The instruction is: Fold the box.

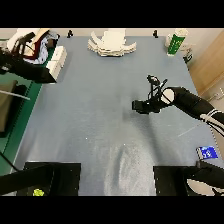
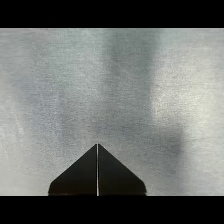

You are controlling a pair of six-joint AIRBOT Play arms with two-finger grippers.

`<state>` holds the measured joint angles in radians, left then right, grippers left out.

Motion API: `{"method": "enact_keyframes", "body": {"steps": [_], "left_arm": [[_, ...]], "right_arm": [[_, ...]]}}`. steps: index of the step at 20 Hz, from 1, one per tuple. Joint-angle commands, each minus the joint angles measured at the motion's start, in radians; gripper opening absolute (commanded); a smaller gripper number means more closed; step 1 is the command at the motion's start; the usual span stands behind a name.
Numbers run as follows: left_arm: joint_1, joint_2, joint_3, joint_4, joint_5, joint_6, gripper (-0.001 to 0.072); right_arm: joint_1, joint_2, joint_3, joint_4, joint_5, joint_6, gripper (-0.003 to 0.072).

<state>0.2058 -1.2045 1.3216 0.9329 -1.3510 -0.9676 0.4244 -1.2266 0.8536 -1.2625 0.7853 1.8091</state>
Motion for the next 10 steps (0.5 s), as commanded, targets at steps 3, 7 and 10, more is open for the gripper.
{"method": "enact_keyframes", "body": {"steps": [3,7,10], "left_arm": [[-0.315,0.272,-0.415,-0.005,0.319,-0.127,0.0011],[-0.486,0.3,-0.558,-0.005,0.482,-0.152,0.0015],[-0.537,0.3,-0.561,-0.016,0.479,-0.151,0.0015]], "right_arm": [[-0.001,0.0,0.001,0.001,0.0,0.0,0.0002],[-0.001,0.0,0.001,0.002,0.0,0.0,0.0002],[-0.001,0.0,0.001,0.001,0.0,0.0,0.0002]]}}
